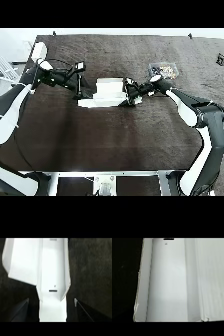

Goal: Fold the box and place the chain.

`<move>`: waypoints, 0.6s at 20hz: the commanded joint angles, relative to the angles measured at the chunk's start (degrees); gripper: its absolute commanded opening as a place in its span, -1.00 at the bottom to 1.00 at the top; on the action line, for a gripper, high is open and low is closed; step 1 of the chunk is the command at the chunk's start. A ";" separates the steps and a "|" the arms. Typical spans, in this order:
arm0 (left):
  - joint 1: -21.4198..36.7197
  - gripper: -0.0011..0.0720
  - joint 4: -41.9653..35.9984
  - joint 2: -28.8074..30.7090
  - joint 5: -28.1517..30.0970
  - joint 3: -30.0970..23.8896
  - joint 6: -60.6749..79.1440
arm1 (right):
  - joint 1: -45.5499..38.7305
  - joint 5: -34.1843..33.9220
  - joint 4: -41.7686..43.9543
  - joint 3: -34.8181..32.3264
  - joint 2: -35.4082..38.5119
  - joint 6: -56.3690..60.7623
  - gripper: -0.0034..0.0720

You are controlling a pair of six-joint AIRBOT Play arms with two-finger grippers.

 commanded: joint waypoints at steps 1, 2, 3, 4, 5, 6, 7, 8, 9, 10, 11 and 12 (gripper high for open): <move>-1.49 0.79 5.25 -0.70 3.02 0.02 -3.91 | -0.02 -0.02 0.02 0.02 -0.04 0.04 0.58; -1.97 0.79 5.29 -1.55 3.02 0.02 -4.24 | -0.02 0.00 0.02 0.00 -0.04 0.04 0.58; -2.34 0.79 5.33 -2.82 2.82 0.02 -5.11 | -0.02 0.00 0.02 0.00 -0.04 0.04 0.59; -2.75 0.79 5.35 -3.96 2.71 0.02 -5.42 | -0.02 0.00 0.02 0.00 -0.04 0.04 0.59; -3.15 0.79 5.27 -4.96 3.08 0.02 -5.40 | -0.02 0.00 0.02 0.00 -0.04 0.04 0.58; -3.39 0.79 5.29 -5.38 4.28 0.00 -5.49 | -0.02 0.00 0.02 0.00 -0.04 0.04 0.58; -3.39 0.79 4.98 -5.60 5.51 0.02 -5.53 | -0.02 0.00 0.02 0.00 -0.04 0.04 0.58; -3.37 0.79 5.01 -5.62 6.73 0.02 -5.60 | -0.02 0.00 0.02 0.00 -0.04 0.04 0.58; -3.37 0.79 5.05 -5.62 7.32 0.02 -5.57 | -0.02 0.00 0.02 0.00 -0.04 0.04 0.58; -3.37 0.79 5.11 -5.64 7.32 0.02 -5.53 | -0.02 0.00 0.02 0.00 -0.04 0.04 0.58; -3.39 0.79 5.14 -5.64 7.43 0.02 -5.46 | -0.02 0.00 0.02 0.00 -0.04 0.04 0.58; -3.37 0.79 5.14 -5.64 7.87 0.02 -5.44 | -0.02 0.00 0.02 0.00 -0.04 0.04 0.58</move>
